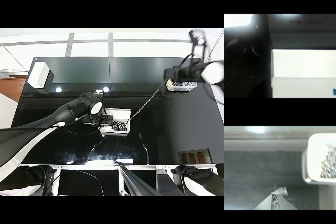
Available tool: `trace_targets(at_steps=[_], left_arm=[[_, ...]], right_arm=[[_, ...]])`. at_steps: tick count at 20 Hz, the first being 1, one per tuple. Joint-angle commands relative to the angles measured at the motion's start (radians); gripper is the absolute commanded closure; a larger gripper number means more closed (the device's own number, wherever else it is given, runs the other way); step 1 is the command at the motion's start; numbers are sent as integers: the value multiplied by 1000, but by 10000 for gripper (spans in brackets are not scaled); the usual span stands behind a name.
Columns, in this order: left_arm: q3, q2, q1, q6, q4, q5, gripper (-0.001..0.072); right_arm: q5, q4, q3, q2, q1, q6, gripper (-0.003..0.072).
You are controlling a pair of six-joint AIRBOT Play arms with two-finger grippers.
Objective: Fold the box and place the chain.
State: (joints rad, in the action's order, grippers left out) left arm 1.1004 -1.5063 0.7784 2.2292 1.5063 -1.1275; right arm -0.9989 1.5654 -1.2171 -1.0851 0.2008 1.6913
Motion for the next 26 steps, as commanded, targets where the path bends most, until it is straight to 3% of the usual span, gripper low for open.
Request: trace_targets(at_steps=[1,5,8,14,19,23,26], left_arm=[[0,0,0,-1,1,0,681],[0,0,0,-1,0,0,681],[0,0,0,-2,0,0,681],[0,0,0,-2,1,0,681],[0,0,0,-2,1,0,681],[0,0,0,-3,1,0,681],[0,0,0,-3,4,1,681]], right_arm=[[-233,-248,-187,98,1,-202,654],[-294,-515,-376,114,1,-256,654],[-325,-745,-387,110,15,-319,653],[-353,-730,-192,101,167,-316,654],[-347,-586,-159,101,174,-267,654],[-350,-632,-82,99,203,-262,653],[-289,-686,32,91,249,-263,654]])
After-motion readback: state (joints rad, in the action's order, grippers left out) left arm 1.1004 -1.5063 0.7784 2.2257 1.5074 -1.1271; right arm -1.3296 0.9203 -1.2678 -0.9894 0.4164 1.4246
